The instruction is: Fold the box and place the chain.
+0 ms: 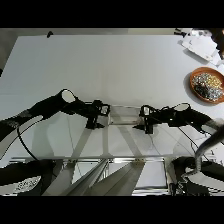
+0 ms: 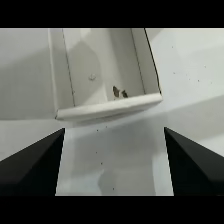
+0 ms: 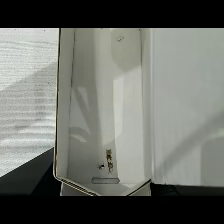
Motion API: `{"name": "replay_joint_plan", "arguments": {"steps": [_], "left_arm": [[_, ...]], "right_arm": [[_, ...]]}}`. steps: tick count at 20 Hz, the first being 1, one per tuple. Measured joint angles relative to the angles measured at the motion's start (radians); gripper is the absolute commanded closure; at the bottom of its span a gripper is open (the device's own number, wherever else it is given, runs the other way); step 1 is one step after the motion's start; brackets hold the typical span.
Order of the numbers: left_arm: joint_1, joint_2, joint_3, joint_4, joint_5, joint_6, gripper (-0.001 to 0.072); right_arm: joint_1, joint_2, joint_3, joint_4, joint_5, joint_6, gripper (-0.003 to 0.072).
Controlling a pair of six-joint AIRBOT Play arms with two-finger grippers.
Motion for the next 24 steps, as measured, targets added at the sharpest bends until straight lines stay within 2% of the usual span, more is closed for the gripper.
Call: {"name": "replay_joint_plan", "arguments": {"steps": [24], "left_arm": [[-0.031, -0.091, 0.0, -0.219, 0.016, -0.073, -0.0003]], "right_arm": [[0.0, 0.0, 0.0, 0.0, 0.0, 0.0, 0.0269]]}}
